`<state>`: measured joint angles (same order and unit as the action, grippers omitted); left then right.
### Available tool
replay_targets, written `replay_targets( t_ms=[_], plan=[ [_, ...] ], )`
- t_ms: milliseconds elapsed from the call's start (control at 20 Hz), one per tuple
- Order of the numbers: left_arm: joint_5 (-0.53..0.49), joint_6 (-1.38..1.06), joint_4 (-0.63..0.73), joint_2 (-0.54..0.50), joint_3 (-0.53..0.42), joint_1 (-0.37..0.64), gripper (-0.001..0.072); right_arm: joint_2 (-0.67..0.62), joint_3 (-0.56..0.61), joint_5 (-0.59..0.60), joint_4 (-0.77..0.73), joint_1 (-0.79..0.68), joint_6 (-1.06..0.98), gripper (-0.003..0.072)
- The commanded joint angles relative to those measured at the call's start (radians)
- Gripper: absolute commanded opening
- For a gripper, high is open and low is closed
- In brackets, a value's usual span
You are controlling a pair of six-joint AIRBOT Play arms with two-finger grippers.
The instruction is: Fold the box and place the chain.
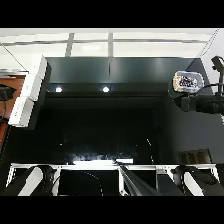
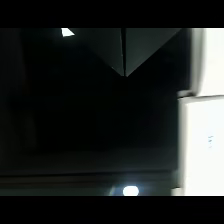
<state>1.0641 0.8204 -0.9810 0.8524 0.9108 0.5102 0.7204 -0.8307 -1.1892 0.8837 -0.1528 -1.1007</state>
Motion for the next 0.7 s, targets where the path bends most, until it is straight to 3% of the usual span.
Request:
replay_targets(
  t_ms=[0, 150, 300, 400, 650],
  plan=[
    [-0.019, 0.037, 0.087, -0.152, -0.086, -0.178, 0.0022, -0.095, 0.012, 0.027, 0.146, 0.007, -0.022, 0.0013],
    [-0.154, 0.043, 0.137, -0.312, -0.264, -0.387, 0.0022, -0.170, 0.102, 0.125, 0.145, 0.007, -0.021, 0.0013],
    [-0.298, 0.043, 0.126, -0.427, -0.424, -0.549, 0.0025, -0.199, 0.287, 0.261, 0.150, 0.006, 0.047, 0.0013],
    [-0.336, 0.043, 0.127, -0.456, -0.488, -0.593, 0.0025, -0.199, 0.362, 0.315, 0.150, 0.005, 0.047, 0.0015],
    [-0.324, 0.045, 0.127, -0.454, -0.497, -0.596, 0.0026, -0.199, 0.364, 0.312, 0.145, 0.005, 0.047, 0.0017]
  ],
)
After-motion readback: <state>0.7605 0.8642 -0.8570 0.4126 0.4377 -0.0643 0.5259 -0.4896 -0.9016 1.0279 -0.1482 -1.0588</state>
